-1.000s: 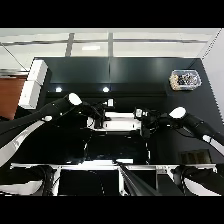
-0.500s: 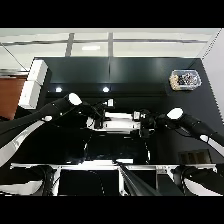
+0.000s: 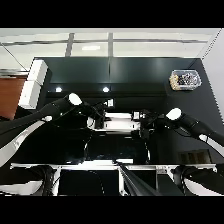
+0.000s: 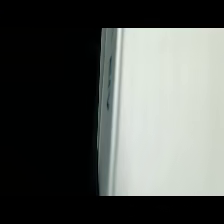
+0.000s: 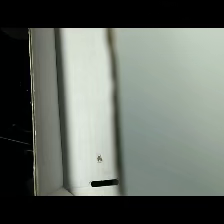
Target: Fold the box and place the chain.
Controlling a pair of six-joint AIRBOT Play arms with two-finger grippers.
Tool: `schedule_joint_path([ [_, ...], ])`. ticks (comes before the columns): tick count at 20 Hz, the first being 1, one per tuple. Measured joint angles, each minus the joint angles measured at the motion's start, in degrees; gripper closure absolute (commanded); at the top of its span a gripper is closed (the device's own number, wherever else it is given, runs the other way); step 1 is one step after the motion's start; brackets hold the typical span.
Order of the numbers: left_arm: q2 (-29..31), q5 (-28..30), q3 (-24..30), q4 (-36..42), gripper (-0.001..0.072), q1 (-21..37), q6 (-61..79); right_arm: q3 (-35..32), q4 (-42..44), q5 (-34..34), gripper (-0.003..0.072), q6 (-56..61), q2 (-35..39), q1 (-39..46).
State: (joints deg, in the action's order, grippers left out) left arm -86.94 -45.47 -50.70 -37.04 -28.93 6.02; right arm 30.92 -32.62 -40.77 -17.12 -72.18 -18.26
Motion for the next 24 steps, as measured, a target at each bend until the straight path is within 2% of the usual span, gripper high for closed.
schedule_joint_path([
  [16,0.00,0.04,0.00,0.00,0.0679,0.00,0.00,-0.02,-2.08,0.33,0.0091,2.56,-0.13,-0.04],
  [17,0.00,0.02,0.00,0.00,0.0679,0.00,0.00,-0.02,-2.12,0.33,0.0221,2.56,-0.13,-0.04],
  [18,0.00,0.02,0.00,0.00,0.0679,0.00,0.00,-0.02,-2.23,0.35,0.0253,2.54,-0.13,-0.04],
  [20,0.00,0.00,0.00,0.02,0.0679,0.00,-0.13,-0.02,-2.29,0.35,0.0253,2.56,-0.13,-0.04],
  [21,0.00,0.02,0.00,0.07,0.0677,0.00,-0.15,-0.02,-2.34,0.35,0.0287,2.56,-0.13,-0.04],
  [22,0.00,0.02,0.00,0.11,0.0676,0.00,-0.17,-0.02,-2.38,0.35,0.0447,2.56,-0.13,-0.04],
  [23,0.00,0.00,0.00,0.13,0.0676,0.00,-0.20,-0.02,-2.43,0.35,0.0505,2.56,-0.13,-0.04],
  [24,0.00,0.00,0.00,0.13,0.0673,0.00,-0.22,-0.02,-2.49,0.31,0.0505,2.56,-0.13,-0.04],
])
